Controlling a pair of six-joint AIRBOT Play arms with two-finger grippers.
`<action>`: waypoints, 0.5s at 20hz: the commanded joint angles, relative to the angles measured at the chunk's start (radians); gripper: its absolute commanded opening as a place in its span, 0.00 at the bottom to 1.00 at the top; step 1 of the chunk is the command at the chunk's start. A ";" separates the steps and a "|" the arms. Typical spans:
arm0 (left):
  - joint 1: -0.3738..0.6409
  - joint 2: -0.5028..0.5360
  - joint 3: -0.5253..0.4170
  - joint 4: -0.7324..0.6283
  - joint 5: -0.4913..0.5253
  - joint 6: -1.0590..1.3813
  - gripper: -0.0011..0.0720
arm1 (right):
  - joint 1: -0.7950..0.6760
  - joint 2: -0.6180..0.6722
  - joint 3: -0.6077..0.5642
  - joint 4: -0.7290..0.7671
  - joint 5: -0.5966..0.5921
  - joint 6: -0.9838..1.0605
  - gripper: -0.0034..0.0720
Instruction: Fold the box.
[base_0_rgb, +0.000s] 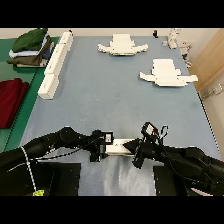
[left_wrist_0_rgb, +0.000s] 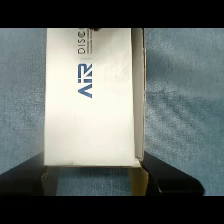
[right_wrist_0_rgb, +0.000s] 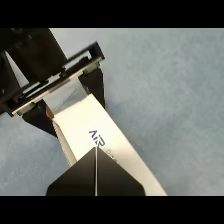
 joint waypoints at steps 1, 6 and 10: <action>0.001 0.000 0.000 0.001 0.002 0.001 0.59 | -0.010 0.017 0.030 -0.125 0.016 0.000 0.06; 0.001 0.000 0.000 0.001 0.002 0.001 0.59 | -0.196 -0.090 0.218 -0.324 -0.217 0.019 0.06; 0.001 0.000 0.000 0.001 0.002 0.001 0.59 | -0.406 -0.275 0.482 -0.513 -0.450 0.222 0.06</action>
